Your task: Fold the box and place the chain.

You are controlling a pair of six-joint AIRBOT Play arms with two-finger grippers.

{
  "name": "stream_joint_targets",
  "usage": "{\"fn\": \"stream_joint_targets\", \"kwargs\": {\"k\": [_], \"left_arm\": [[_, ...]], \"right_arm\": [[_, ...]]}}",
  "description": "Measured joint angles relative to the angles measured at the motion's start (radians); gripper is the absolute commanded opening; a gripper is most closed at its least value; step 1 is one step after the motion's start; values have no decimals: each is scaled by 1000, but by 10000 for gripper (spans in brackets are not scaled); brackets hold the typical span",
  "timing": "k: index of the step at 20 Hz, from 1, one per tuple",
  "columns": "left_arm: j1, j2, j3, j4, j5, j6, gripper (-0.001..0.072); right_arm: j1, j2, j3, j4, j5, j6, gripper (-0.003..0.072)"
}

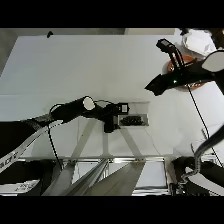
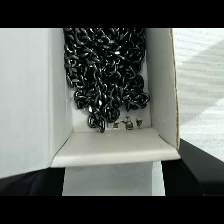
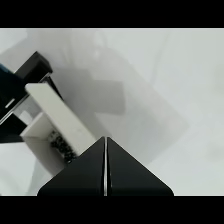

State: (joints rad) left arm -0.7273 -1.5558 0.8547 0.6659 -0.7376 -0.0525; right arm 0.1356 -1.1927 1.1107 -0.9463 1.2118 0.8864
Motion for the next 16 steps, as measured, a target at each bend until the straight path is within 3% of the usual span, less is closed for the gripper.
{"fn": "stream_joint_targets", "kwargs": {"k": [6,13,15,16], "left_arm": [[0,0,0,0,0,0,344],[0,0,0,0,0,0,344],[0,0,0,0,0,0,344],[0,0,0,0,0,0,344]], "right_arm": [[-62,-235,24,136,92,-285,13],[-71,-294,12,142,164,-425,18],[-72,-297,-13,150,170,-437,123],[-72,-298,-25,160,168,-439,135]]}}
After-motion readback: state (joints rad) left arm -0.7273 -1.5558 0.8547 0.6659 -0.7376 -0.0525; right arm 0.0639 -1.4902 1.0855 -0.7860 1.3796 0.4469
